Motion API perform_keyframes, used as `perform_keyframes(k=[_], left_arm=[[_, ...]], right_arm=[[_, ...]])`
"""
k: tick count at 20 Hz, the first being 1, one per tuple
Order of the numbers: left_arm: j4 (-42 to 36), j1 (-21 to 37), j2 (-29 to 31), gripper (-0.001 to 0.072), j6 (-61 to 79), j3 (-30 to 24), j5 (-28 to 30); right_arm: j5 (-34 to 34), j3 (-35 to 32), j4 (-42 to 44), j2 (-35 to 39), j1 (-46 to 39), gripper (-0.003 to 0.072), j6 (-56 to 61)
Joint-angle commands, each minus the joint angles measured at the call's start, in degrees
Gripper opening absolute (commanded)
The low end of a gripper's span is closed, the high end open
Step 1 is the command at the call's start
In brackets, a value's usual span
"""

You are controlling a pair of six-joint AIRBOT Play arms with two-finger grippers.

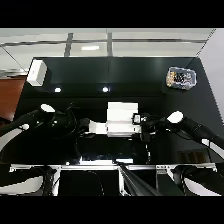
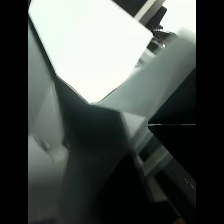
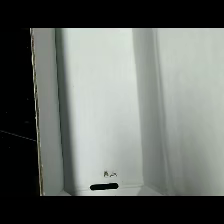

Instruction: Fold the box and place the chain.

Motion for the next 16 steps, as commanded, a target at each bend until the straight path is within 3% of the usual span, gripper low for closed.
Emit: perform_keyframes(k=[1,3,4,6,7,14,16], left_arm=[[-2.86,-1.51,-0.26,0.0028,2.25,0.55,-1.4],[-2.56,-1.51,-0.26,0.0033,3.37,1.9,-3.87],[-2.56,-1.51,-0.26,0.0118,4.04,2.64,-5.33],[-2.54,-1.51,-0.26,0.0561,4.22,3.91,-6.75],[-2.58,-1.51,-0.26,0.0645,4.2,4.52,-6.75],[-2.62,-4.55,-0.44,0.0617,3.93,9.75,-6.99],[-1.9,-6.43,-0.44,0.0483,3.23,11.39,-6.36]], right_arm=[[0.02,0.04,0.0,-0.04,0.02,0.0443,0.04],[0.0,0.04,0.0,-0.04,0.02,0.0442,0.02],[0.02,0.04,0.0,-0.04,0.02,0.0442,0.02],[0.02,0.04,0.0,-0.04,0.02,0.0442,0.04],[0.0,0.04,0.0,-0.04,0.02,0.0442,0.02],[0.0,0.04,0.0,-0.04,0.02,0.0442,0.02],[0.02,0.04,0.0,-0.04,0.02,0.0443,0.04]])
